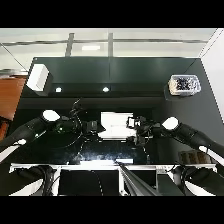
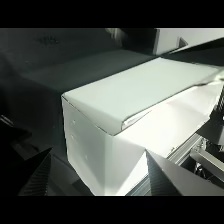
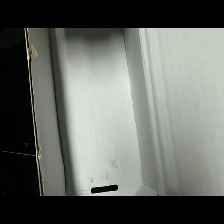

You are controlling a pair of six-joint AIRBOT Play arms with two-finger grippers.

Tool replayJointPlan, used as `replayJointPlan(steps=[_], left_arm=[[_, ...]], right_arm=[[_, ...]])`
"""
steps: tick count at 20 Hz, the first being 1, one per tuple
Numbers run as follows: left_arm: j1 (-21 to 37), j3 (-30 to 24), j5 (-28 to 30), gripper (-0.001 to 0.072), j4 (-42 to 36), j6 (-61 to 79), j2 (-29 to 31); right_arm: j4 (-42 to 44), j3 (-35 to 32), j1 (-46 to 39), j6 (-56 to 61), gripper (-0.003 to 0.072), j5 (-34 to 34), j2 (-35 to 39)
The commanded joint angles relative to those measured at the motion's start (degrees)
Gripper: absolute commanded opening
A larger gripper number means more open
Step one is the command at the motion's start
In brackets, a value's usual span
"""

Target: Fold the box and place the chain.

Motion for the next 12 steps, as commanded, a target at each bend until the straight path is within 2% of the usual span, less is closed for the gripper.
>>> replayJointPlan(steps=[1, 5, 9, 12], left_arm=[[-0.2, 0.1, 0.8, 0.0706, 0.1, -0.4, 0.0], [-0.6, 0.1, 1.6, 0.0706, 0.2, -0.4, 0.0], [-4.8, 0.2, 4.4, 0.0705, 0.5, -1.2, 0.0], [-6.8, 1.9, 4.8, 0.0704, 5.4, -6.5, 0.0]], right_arm=[[0.0, 0.0, 0.0, 0.0, 0.0409, 0.0, 0.0], [0.0, 0.0, 0.0, 0.0, 0.0409, 0.0, 0.0], [0.0, 0.0, 0.0, 0.0, 0.0409, 0.0, 0.0], [0.0, 0.0, 0.0, 0.0, 0.0409, 0.0, 0.0]])
